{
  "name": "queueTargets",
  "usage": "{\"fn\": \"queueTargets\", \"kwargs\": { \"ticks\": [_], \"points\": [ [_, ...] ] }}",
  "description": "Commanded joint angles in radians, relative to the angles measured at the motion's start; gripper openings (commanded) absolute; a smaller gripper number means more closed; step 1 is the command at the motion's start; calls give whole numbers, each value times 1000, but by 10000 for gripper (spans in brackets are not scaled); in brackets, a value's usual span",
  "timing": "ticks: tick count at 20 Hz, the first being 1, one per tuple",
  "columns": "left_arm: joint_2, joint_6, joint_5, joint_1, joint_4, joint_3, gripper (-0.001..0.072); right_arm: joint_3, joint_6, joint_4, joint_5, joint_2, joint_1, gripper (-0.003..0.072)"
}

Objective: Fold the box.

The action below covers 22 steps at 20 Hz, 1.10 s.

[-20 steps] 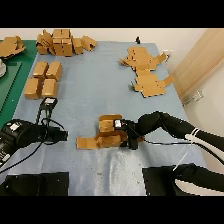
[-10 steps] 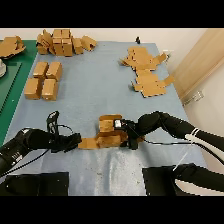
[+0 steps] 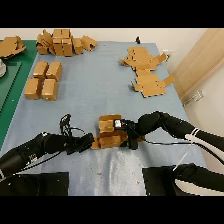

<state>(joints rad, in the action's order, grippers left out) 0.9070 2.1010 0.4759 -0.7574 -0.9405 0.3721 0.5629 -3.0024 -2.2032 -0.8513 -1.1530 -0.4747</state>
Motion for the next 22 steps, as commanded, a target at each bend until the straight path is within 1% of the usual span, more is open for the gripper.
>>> {"fn": "queueTargets", "kwargs": {
  "ticks": [1,4,6,7,8,11,13,15,16,18,22],
  "points": [
    [8,-1,-79,-49,18,12,9,0,0,0,0,0,-1,570],
    [8,-16,-69,-78,12,46,6,0,0,0,0,0,-1,570],
    [10,-16,-59,-78,6,72,5,0,0,0,0,0,-1,570],
    [16,-2,-44,-78,-19,89,4,0,0,0,0,0,-1,570],
    [28,41,-19,-79,-73,109,4,0,0,0,0,0,-1,570],
    [72,260,95,-97,-313,175,4,0,0,0,0,0,-1,570],
    [80,425,138,-137,-465,208,4,0,0,0,0,0,-1,570],
    [80,571,204,-182,-596,241,4,0,0,0,0,0,-1,570],
    [80,600,230,-199,-622,254,6,0,0,0,0,0,-1,570],
    [80,604,215,-210,-622,264,12,0,0,0,0,0,-1,570],
    [80,604,192,-208,-562,264,15,0,0,0,0,0,-1,570]
  ]
}}
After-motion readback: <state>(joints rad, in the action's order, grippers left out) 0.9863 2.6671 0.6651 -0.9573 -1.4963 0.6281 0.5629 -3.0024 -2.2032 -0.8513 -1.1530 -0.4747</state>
